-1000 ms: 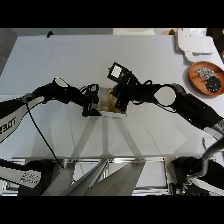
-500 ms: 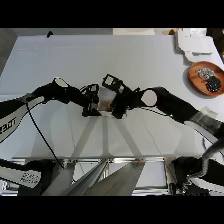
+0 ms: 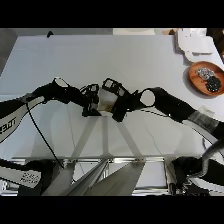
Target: Fold the box and place the chain.
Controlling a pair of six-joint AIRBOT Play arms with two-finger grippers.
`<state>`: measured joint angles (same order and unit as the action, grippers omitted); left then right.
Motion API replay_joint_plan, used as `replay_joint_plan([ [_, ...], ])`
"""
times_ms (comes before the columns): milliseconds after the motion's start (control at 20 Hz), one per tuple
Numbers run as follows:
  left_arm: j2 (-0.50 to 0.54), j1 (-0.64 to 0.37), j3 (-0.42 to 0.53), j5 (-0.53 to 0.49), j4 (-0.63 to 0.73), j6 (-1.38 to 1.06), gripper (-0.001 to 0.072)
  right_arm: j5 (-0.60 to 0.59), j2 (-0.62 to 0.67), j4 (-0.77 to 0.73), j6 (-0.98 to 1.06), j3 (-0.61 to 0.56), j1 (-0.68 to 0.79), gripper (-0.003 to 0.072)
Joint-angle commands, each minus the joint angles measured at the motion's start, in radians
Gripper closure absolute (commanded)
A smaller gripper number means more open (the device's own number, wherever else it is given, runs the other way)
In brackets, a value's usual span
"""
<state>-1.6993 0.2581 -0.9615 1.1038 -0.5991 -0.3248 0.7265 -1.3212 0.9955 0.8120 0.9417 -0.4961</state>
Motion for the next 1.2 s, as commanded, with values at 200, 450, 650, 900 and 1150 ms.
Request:
replay_joint_plan([
  [200,0.001,-0.001,-0.001,-0.001,0.000,0.000,0.0448,0.084,0.191,0.003,0.003,0.000,0.093,0.0472],
  [450,0.001,-0.001,-0.001,0.000,0.000,0.000,0.0448,0.225,0.189,-0.005,-0.161,-0.002,0.325,0.0471],
  [650,0.001,-0.001,-0.001,0.000,0.000,0.000,0.0448,0.223,0.115,-0.116,-0.460,-0.042,0.485,0.0467],
  [900,0.001,-0.001,-0.001,0.000,0.000,0.000,0.0448,0.224,-0.084,-0.242,-0.797,-0.069,0.491,0.0447],
  [1150,0.001,-0.001,-0.001,0.000,0.000,0.000,0.0448,0.229,-0.166,-0.399,-1.012,-0.069,0.476,0.0448],
])
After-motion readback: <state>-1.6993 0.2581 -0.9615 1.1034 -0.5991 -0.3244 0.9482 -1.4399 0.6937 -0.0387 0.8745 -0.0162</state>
